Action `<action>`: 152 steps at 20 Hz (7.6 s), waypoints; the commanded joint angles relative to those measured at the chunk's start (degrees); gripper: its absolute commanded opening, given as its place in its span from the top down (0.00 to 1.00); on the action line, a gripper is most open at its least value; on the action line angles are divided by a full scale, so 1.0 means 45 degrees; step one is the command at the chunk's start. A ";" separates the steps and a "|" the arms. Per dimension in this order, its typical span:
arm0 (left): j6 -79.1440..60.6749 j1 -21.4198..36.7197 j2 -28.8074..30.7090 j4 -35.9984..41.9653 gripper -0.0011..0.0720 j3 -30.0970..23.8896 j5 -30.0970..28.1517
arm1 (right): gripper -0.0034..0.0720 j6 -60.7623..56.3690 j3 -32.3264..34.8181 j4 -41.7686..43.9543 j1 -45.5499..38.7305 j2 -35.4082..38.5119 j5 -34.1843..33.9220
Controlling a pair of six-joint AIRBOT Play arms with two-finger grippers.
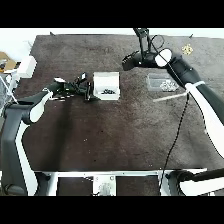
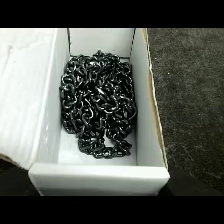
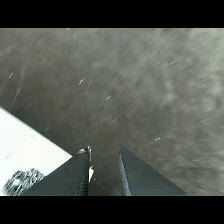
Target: Fold the box and place the chain.
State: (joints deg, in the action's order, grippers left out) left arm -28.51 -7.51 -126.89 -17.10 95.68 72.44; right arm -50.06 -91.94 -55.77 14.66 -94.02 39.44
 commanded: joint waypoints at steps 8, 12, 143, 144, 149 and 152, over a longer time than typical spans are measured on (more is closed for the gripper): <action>-0.0005 0.0000 0.0005 0.0000 0.44 -0.0005 -0.0005 | 0.68 0.7684 -0.2351 0.6513 -0.1661 -0.4022 0.4702; -0.0005 0.0000 0.0005 0.0000 0.44 -0.0005 -0.0005 | 0.68 0.9141 -0.2341 0.7388 -0.1719 -0.4109 0.5736; -0.0005 0.0000 0.0005 0.0000 0.44 -0.0005 0.0000 | 0.96 1.1084 0.1695 0.8388 -0.0690 0.1156 0.2871; -0.0005 0.0000 0.0005 0.0000 0.44 -0.0005 -0.0005 | 0.96 1.0982 0.2273 0.8393 -0.0821 0.1870 0.2346; -0.0005 0.0000 0.0005 0.0000 0.44 -0.0005 -0.0005 | 0.96 1.0826 0.7470 0.8349 -0.1792 0.6635 -0.0986; -0.0005 0.0000 0.0005 0.0000 0.44 -0.0005 0.0000 | 0.96 1.0822 1.1351 0.8354 -0.2555 0.9894 -0.2715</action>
State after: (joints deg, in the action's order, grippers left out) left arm -28.47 -7.51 -126.89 -17.08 95.68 72.42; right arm -0.62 -54.78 -18.37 6.00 -61.87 36.51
